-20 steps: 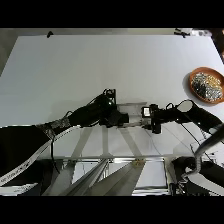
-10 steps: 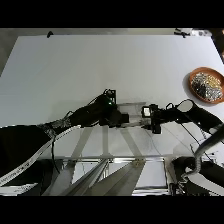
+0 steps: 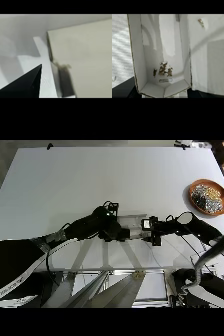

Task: Fold the box and place the chain.

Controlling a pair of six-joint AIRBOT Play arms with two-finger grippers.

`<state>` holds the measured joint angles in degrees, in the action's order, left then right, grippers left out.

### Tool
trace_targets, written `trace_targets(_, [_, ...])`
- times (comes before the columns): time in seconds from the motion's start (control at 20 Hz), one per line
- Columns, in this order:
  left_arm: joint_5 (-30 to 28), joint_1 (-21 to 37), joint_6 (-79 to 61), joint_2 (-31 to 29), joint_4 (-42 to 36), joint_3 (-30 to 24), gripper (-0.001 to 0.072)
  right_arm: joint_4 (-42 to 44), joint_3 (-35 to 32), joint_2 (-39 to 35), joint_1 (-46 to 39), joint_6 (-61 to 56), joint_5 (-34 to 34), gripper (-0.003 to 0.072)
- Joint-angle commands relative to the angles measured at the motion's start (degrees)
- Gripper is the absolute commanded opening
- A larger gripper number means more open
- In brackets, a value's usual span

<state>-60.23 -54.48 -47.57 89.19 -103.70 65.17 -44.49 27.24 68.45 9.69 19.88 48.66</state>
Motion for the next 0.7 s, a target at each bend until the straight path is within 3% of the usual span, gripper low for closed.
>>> trace_targets(0.0, [-1.86, 0.72, -9.53, -3.89, 0.20, 0.07, 0.0433, 0.11, 0.04, -0.07, 0.00, -0.09, -0.04, 0.0433])
trace_targets(0.15, [-3.34, 2.84, -15.87, -8.52, 0.96, 0.07, 0.0460, 0.11, 0.04, -0.04, 0.00, -0.09, -0.04, 0.0433])
trace_targets(0.25, [-5.51, 4.94, -19.91, -12.26, 0.96, 0.07, 0.0566, 0.11, 0.04, -0.04, 0.00, -0.09, -0.04, 0.0433])
trace_targets(0.4, [-7.50, 7.72, -39.63, -19.08, 3.67, -1.57, 0.0578, 0.11, 0.04, -0.07, 0.00, -0.09, -0.04, 0.0433])
trace_targets(0.5, [-7.30, 9.90, -57.16, -24.68, 5.27, -6.56, 0.0694, 0.11, 0.04, -0.04, 0.00, -0.11, -0.04, 0.0433])
trace_targets(0.65, [-2.82, 12.20, -81.81, -33.83, 4.00, -19.12, 0.0705, 0.11, 0.04, -0.04, 0.00, -0.11, -0.04, 0.0433])
